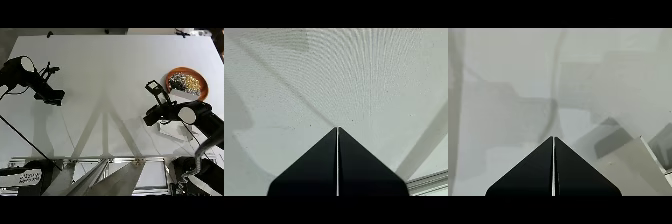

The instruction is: Fold the box and place the chain.

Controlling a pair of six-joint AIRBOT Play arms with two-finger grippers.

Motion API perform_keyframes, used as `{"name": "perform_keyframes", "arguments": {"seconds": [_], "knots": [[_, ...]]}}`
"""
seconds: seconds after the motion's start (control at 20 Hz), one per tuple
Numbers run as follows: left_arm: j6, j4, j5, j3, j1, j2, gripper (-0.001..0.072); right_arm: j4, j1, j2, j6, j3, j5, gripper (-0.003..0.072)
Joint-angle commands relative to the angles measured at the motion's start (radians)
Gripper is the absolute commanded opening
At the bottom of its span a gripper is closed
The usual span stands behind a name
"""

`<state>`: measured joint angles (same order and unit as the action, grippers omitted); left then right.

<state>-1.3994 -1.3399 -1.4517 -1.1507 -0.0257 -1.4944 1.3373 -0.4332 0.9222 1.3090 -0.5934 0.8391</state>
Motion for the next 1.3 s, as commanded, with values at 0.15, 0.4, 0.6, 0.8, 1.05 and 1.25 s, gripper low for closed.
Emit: {"name": "perform_keyframes", "arguments": {"seconds": [0.15,0.4,0.6,0.8,1.05,1.25], "knots": [[0.000,0.000,0.000,0.000,0.001,0.001,0.0012,-0.037,0.000,0.000,0.002,0.000,0.000,0.0009],[0.000,0.000,0.000,0.000,0.001,0.001,0.0012,0.076,0.105,-0.001,0.282,-0.130,0.203,0.0132],[0.000,0.000,0.000,0.000,0.001,0.001,0.0012,0.180,0.382,-0.001,0.288,-0.294,0.547,0.0474],[0.000,0.000,0.000,0.000,0.001,0.001,0.0012,0.325,0.545,-0.002,0.291,-0.302,0.814,0.0489],[0.000,0.000,0.000,0.000,0.001,0.001,0.0012,0.340,0.582,-0.002,0.338,-0.302,0.777,0.0625],[0.000,0.000,0.000,0.000,0.001,0.001,0.0012,0.373,0.582,0.013,0.338,-0.302,0.682,0.0627]]}}
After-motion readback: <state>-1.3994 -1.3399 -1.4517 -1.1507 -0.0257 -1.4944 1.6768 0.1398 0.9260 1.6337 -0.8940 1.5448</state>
